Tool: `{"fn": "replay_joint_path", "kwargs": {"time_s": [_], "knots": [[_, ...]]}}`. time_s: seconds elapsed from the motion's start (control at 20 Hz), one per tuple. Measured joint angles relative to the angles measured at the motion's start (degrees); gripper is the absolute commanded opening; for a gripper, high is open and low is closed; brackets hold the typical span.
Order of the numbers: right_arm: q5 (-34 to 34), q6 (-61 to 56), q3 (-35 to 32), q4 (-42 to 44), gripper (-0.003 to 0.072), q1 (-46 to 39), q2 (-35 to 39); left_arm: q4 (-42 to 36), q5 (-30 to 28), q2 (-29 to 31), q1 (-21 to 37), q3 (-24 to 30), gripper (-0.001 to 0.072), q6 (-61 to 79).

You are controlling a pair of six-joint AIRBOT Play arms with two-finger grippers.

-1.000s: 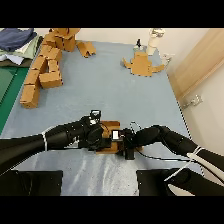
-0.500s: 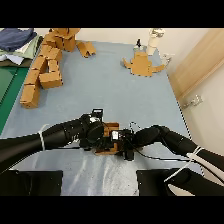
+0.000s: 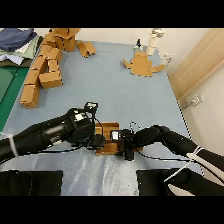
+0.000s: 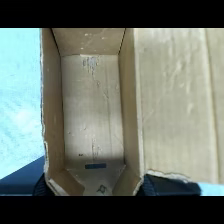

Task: Fold the box.

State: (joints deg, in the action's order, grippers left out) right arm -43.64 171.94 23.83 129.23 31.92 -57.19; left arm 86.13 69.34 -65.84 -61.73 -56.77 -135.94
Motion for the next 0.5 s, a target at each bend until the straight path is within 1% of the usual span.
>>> {"fn": "replay_joint_path", "kwargs": {"time_s": [0.05,0.1,0.2,0.3,0.4,0.5], "knots": [[0.0,0.0,0.0,0.0,0.0556,0.0,0.0,0.3,-0.4,1.4,0.0,0.0,0.0265,0.7],[0.0,0.0,0.0,0.0,0.0557,0.0,0.0,0.6,-0.5,2.4,0.0,0.1,0.0006,1.5],[0.0,0.0,0.0,0.0,0.0556,0.0,0.0,0.8,-0.2,4.6,0.0,0.8,0.0011,4.3],[0.0,0.0,0.0,0.0,0.0556,0.0,0.0,0.9,-0.4,7.1,0.0,3.1,0.0011,7.4],[0.0,0.0,0.0,0.0,0.0556,0.0,0.0,-0.3,-3.5,10.9,0.8,7.3,0.0011,12.4],[0.0,0.0,0.0,0.0,0.0556,0.0,0.0,-5.4,-8.7,15.1,3.6,13.0,0.0012,23.1]]}}
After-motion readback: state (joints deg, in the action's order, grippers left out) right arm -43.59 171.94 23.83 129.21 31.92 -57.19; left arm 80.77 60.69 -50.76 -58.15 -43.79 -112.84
